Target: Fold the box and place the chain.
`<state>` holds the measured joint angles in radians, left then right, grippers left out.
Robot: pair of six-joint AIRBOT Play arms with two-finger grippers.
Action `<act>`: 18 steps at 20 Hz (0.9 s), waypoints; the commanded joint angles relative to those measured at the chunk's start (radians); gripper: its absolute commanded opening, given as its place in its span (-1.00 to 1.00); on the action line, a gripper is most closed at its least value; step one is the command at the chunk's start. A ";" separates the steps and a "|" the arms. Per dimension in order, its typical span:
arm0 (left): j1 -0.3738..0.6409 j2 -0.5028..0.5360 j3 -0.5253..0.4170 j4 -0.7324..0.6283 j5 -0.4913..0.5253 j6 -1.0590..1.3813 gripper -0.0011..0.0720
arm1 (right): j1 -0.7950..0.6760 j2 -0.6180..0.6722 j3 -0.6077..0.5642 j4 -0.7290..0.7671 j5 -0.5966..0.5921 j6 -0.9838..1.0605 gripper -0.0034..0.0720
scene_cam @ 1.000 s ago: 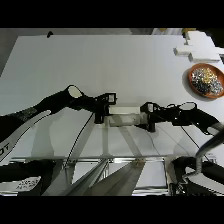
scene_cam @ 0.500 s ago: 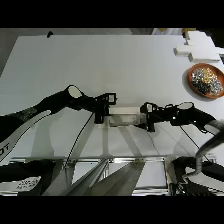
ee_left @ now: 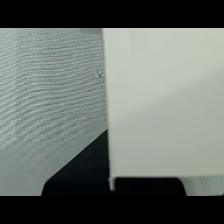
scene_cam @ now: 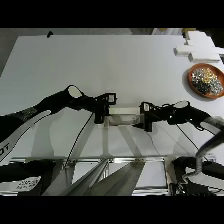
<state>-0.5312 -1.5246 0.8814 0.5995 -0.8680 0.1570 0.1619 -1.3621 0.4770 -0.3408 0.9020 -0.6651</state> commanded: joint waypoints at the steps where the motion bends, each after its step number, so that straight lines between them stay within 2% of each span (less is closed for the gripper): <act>1: 0.000 0.000 0.000 0.000 0.000 0.000 -0.94 | 0.002 -0.009 0.003 -0.010 -0.004 0.011 0.54; 3: 0.000 0.000 0.000 0.000 0.000 0.000 -0.94 | 0.002 -0.009 0.003 -0.010 -0.003 0.011 0.61; 4: 0.000 0.000 0.000 0.000 0.000 0.000 -0.94 | 0.002 -0.009 0.003 -0.011 -0.003 0.011 0.76; 5: 0.000 0.000 0.000 0.000 0.000 0.000 -0.94 | 0.002 -0.009 0.003 -0.011 -0.003 0.011 0.82; 8: 0.000 0.000 0.000 0.000 0.000 0.000 -0.94 | 0.002 -0.009 0.003 -0.011 -0.003 0.010 0.91; 12: 0.000 0.000 0.000 0.000 0.000 0.000 -0.94 | 0.002 -0.009 0.003 -0.019 -0.005 0.016 0.91; 14: 0.000 0.000 0.000 0.000 0.000 0.000 -0.94 | 0.002 -0.009 0.003 -0.030 -0.030 0.100 0.90; 18: 0.000 0.000 0.000 0.000 0.000 0.000 -0.94 | 0.002 -0.009 0.003 -0.029 -0.030 0.076 0.90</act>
